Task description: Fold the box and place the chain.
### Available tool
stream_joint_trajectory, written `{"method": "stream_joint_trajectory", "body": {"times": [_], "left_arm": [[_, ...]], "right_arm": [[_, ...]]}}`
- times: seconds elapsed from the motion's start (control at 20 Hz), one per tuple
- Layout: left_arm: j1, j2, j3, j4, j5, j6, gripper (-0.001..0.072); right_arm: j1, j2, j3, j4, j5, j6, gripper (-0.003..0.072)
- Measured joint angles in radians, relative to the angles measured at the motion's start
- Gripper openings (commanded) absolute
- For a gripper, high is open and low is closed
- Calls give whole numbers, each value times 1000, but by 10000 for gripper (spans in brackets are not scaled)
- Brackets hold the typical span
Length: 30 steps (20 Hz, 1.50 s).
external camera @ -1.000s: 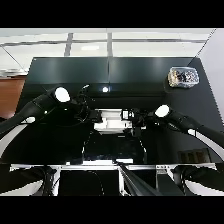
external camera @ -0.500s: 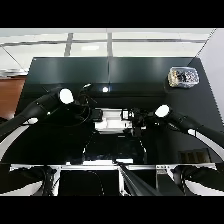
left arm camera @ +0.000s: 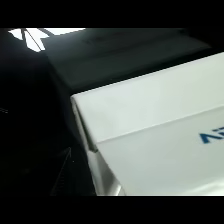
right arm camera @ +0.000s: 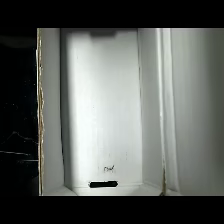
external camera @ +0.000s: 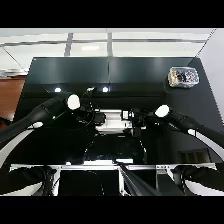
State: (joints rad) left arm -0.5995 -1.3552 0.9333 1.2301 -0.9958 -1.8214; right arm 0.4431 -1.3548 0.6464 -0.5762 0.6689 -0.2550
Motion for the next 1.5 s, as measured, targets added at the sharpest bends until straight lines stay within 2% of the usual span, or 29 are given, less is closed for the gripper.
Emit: {"method": "stream_joint_trajectory", "body": {"times": [0.15,0.55,0.85,1.0,1.3,1.35,1.4,1.5], "left_arm": [[-26,0,0,80,0,-80,397],[-79,-25,5,172,2,-233,397],[-124,-67,60,244,-11,-360,396],[-132,-78,77,262,-27,-389,286],[-135,-86,86,257,-34,-423,286],[-135,-87,87,256,-35,-426,227],[-135,-88,87,254,-33,-432,75],[-136,-92,88,249,-37,-439,27]], "right_arm": [[0,0,0,0,0,0,198],[0,0,0,0,0,0,198],[0,0,0,0,0,0,199],[0,0,0,0,0,0,198],[0,0,0,0,0,0,199],[0,0,0,0,0,0,199],[0,0,0,0,0,0,198],[0,0,0,0,0,0,198]]}}
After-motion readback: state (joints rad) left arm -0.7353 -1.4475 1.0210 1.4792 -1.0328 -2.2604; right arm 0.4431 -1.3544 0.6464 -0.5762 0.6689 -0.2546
